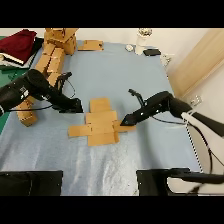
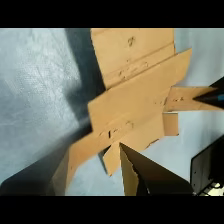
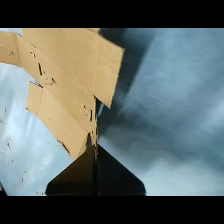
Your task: Fold the box.
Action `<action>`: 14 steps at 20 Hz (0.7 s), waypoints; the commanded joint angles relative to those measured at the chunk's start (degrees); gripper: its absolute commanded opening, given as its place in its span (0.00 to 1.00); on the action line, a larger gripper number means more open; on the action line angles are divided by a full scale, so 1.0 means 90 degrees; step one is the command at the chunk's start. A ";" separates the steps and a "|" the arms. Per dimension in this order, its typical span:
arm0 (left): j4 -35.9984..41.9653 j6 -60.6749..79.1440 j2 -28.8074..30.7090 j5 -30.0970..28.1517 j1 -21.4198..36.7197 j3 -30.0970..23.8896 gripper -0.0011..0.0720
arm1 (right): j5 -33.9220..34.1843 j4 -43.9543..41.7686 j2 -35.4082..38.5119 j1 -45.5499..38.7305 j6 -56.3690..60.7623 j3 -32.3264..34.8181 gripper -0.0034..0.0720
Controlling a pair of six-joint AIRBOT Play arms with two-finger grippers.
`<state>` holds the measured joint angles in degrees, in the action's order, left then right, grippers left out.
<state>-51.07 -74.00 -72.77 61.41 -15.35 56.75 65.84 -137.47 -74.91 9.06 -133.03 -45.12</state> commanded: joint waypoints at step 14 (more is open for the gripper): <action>0.2914 0.3973 -0.1095 0.0243 0.0576 -0.1076 0.66 | -0.1207 0.0083 0.1229 0.1387 0.0466 0.1292 0.05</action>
<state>-28.25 -44.18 -80.44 58.70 -10.83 47.20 55.05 -137.21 -64.03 21.30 -129.75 -33.65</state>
